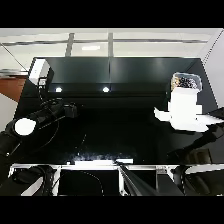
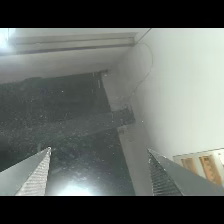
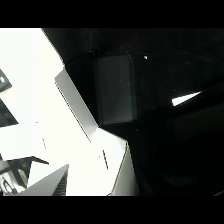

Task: Fold the box and place the chain.

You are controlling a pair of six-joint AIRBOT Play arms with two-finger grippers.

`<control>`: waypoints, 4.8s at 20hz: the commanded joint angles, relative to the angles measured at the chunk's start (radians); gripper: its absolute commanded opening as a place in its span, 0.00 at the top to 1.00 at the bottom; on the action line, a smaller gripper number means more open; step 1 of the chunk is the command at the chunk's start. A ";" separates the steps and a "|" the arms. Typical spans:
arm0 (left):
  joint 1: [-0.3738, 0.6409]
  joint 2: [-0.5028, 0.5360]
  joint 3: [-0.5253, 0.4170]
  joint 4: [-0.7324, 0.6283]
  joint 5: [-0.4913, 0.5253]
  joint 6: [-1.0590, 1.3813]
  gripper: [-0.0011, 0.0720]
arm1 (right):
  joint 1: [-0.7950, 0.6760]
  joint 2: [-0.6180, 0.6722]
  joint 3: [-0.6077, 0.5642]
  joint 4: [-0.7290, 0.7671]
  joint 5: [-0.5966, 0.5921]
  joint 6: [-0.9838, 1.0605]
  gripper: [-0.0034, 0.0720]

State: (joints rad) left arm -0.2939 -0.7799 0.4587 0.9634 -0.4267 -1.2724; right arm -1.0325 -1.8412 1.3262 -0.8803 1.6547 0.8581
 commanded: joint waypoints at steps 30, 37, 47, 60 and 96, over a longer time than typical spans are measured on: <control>-0.100 -0.002 0.001 -0.035 0.004 0.017 0.02 | 0.861 0.776 -0.683 0.394 -0.656 -0.092 0.90; -0.097 -0.044 0.018 -0.039 -0.016 -0.039 0.02 | 1.136 0.879 -0.914 0.461 -0.822 -0.195 0.90; 0.124 -0.566 0.288 -0.428 -0.587 0.376 0.02 | 1.228 0.879 -0.915 0.470 -0.833 -0.201 0.90; 0.034 -0.720 0.315 -0.552 -0.703 0.884 0.23 | 1.228 0.879 -0.915 0.472 -0.841 -0.200 0.90; 0.040 -0.789 0.315 -0.632 -0.741 0.921 0.95 | 1.225 0.880 -0.913 0.467 -0.835 -0.175 0.61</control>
State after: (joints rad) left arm -0.2550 -1.5688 0.7723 0.3344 -1.1652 -0.3580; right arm 0.1947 -0.9630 0.4118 -0.4160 0.8097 0.6605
